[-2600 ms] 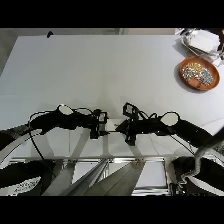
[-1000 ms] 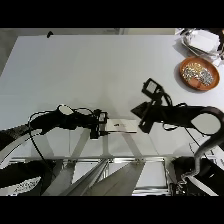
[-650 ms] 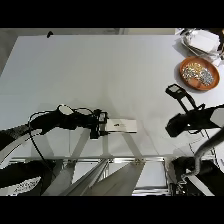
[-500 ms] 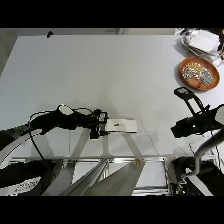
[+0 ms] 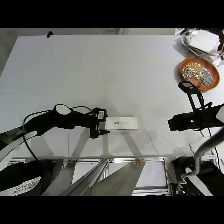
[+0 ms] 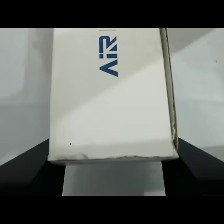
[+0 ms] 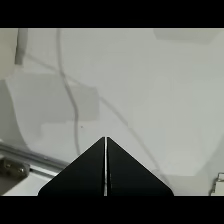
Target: Fold the box and place the chain.
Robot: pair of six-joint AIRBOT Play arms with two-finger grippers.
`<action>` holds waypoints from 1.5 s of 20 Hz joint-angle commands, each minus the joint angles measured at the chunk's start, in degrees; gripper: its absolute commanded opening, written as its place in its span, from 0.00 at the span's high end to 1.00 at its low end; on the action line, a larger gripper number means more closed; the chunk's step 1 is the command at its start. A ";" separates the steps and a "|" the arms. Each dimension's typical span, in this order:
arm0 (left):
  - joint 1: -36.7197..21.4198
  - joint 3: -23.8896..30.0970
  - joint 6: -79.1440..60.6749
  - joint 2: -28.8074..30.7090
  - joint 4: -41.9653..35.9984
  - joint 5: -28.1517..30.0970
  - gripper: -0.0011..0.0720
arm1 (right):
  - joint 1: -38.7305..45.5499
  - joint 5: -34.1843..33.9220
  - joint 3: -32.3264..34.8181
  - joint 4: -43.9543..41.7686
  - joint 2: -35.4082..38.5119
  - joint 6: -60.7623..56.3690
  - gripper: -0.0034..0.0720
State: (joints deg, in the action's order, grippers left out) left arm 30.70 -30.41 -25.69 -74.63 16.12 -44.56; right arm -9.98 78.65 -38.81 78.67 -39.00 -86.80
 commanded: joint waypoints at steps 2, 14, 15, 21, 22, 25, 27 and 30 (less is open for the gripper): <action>-1.27 -0.07 15.47 11.67 8.98 6.91 0.98 | 0.04 -1.81 -0.07 -0.63 0.07 -0.20 0.94; -46.60 -0.07 44.06 30.03 18.25 7.48 0.98 | 0.04 -7.82 -0.07 -5.22 0.07 -0.39 0.94; -47.91 -0.07 46.69 29.77 22.01 7.45 0.98 | 0.04 -9.22 -0.07 -6.05 0.07 -0.39 0.94; -52.33 0.04 73.81 26.47 51.19 5.55 0.98 | 0.04 -11.02 -0.09 -6.69 0.07 -0.37 0.94; -52.92 0.04 74.44 25.46 51.87 4.04 0.98 | 0.04 -10.99 -0.09 -6.71 0.07 -0.37 0.94; -53.42 0.04 75.23 21.57 51.91 0.20 0.98 | 0.04 -10.99 -0.09 -6.71 0.07 -0.37 0.94; -53.42 0.04 75.21 19.19 51.93 -0.94 0.98 | 0.04 -10.99 -0.09 -6.71 0.07 -0.39 0.94; -53.42 0.07 75.23 16.41 53.57 -1.88 0.98 | 0.04 -10.99 -0.09 -6.71 0.07 -0.37 0.94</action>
State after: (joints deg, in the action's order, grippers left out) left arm -22.48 -30.39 48.23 -55.51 67.20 -44.47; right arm -9.98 67.75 -38.85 72.03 -39.00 -87.18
